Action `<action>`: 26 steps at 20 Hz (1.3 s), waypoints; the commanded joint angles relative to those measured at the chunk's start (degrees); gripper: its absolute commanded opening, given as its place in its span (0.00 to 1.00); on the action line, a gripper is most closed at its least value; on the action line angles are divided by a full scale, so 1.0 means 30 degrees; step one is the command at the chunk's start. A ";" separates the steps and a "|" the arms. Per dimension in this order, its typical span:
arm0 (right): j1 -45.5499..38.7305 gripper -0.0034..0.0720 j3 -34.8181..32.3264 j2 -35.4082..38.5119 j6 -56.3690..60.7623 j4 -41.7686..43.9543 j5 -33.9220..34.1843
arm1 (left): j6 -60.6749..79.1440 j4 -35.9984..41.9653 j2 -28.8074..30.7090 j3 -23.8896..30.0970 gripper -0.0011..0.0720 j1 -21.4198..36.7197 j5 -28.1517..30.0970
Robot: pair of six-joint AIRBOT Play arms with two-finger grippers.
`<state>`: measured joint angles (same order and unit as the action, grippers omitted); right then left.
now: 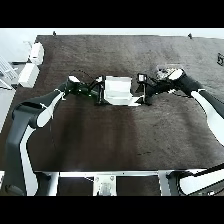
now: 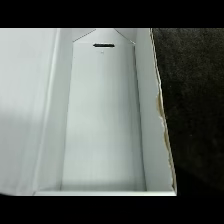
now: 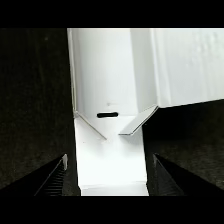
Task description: Fold the box and place the chain.
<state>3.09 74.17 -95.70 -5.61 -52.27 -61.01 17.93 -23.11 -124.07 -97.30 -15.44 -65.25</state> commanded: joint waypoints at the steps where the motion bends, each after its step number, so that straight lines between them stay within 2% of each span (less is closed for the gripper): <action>1: 0.0015 0.86 -0.0168 -0.0153 -0.0364 -0.0087 0.0321 | -0.0401 0.0000 0.0000 0.0007 0.40 -0.0007 -0.0452; 6: 0.0160 0.86 -0.0168 -0.0510 -0.1683 0.1064 0.0991 | -0.0525 0.0007 0.0000 0.0007 0.40 -0.0007 -0.0612; 12: 0.1122 0.86 -0.0168 -0.0619 -0.1734 0.1122 0.1566 | -0.0510 0.0000 0.0000 0.0007 0.40 -0.0007 -0.0597; 15: 0.1122 0.60 -0.0189 -0.0721 -0.1719 0.1144 0.1588 | -0.0510 0.0007 0.0000 0.0007 0.40 -0.0007 -0.0597; 17: 0.1129 0.51 -0.0182 -0.0765 -0.1719 0.1333 0.1559 | -0.0503 0.0000 0.0000 0.0007 0.40 -0.0007 -0.0590; 26: 0.1384 0.51 -0.0182 -0.1515 -0.2769 0.2936 0.2047 | -0.0466 -0.0007 -0.0146 0.0007 0.40 -0.0007 0.0568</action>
<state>6.74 73.63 -99.50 -12.43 -45.19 -55.53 16.62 -23.11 -124.22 -97.30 -15.44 -65.19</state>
